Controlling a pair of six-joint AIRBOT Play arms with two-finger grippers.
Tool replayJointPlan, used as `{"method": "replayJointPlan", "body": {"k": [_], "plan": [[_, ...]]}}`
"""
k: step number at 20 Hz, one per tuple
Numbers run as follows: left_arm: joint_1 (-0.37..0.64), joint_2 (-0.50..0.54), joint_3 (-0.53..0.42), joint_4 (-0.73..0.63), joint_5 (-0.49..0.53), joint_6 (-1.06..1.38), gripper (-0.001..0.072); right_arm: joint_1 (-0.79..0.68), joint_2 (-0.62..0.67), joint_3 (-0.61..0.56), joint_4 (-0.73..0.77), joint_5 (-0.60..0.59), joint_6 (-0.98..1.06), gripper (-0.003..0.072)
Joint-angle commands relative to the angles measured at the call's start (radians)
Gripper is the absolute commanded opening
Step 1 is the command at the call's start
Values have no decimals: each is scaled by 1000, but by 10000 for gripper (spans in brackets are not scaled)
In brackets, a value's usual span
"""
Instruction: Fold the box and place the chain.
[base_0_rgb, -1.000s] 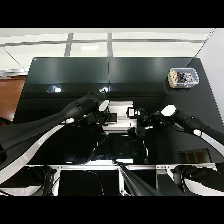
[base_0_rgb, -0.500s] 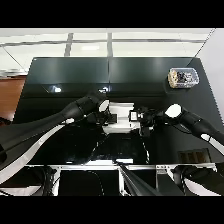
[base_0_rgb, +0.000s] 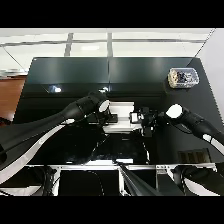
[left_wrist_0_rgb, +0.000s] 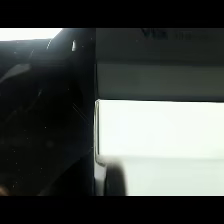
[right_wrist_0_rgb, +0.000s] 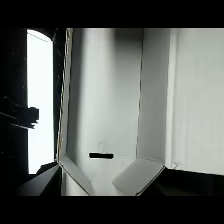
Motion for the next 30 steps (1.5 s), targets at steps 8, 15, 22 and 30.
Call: {"method": "replayJointPlan", "body": {"k": [8,15,22,30], "plan": [[0,0,1,-6,0,0,24,-20,-4,0,83,8,4,179],[0,0,1,-6,0,0,25,35,-72,0,296,-39,5,133],[0,0,1,-6,0,0,25,34,-76,0,287,-74,151,347],[0,0,1,-5,0,0,25,-241,127,76,-19,235,1022,14]]}}
